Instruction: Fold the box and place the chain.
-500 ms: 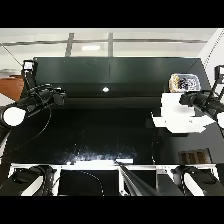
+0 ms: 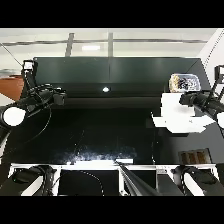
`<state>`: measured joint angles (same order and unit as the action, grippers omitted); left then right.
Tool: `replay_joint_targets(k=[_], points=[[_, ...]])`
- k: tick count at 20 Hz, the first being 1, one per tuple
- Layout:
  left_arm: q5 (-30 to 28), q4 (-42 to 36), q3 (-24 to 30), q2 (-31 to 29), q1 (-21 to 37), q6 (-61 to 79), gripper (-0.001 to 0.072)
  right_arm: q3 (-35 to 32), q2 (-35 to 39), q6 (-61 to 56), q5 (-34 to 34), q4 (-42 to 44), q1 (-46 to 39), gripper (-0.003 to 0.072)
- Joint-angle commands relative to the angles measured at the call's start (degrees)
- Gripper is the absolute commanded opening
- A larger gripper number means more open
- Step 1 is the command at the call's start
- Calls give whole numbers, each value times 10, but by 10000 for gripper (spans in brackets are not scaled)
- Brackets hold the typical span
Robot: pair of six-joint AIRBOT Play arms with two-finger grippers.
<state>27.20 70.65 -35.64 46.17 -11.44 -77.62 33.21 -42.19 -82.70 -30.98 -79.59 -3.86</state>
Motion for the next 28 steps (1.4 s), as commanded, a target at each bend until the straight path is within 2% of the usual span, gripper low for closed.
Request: replay_joint_targets(k=[1, 9, 12, 13, 14, 15, 16, 17, 18, 19, 21, 24, 26, 28], points=[[0, 0, 0, 0, 0, 0, 28, 0, 0, 0, 0, 0, 0, 37], [0, 0, 0, 0, 0, 0, 28, 0, 0, 0, 2, 16, 1, 37], [-2, -24, 0, 0, 0, -2, 28, 0, 0, 0, 18, 14, 0, 41], [-2, -24, 0, 0, 0, -2, 28, 0, 0, 0, 28, 14, 0, 302], [-14, -26, 0, 0, 0, -2, 28, 0, 0, 5, 32, 11, 0, 704], [-23, -35, 0, 0, 0, -2, 29, 2, 0, 9, 27, -8, -2, 715], [-34, -41, 0, 1, 0, -2, 92, 14, -1, -4, 17, -65, -16, 715], [-42, -41, 0, 2, -1, -2, 423, 38, -5, -50, 3, -122, -47, 715], [-48, -40, 0, 3, -3, -6, 698, 70, -19, -98, -13, -181, -98, 715], [-46, -40, 0, 3, -2, -6, 702, 102, -40, -131, -25, -212, -156, 715], [-45, -40, 0, 3, -3, -6, 701, 166, -109, -143, -68, -204, -286, 715], [-47, -40, 0, 3, -4, -6, 701, 244, -234, -104, -180, -70, -436, 715], [-44, -41, 0, 3, -4, -11, 701, 299, -333, 78, -328, 68, -481, 714], [-41, -41, 0, 4, -4, -13, 702, 349, -436, 221, -506, 151, -492, 709]])
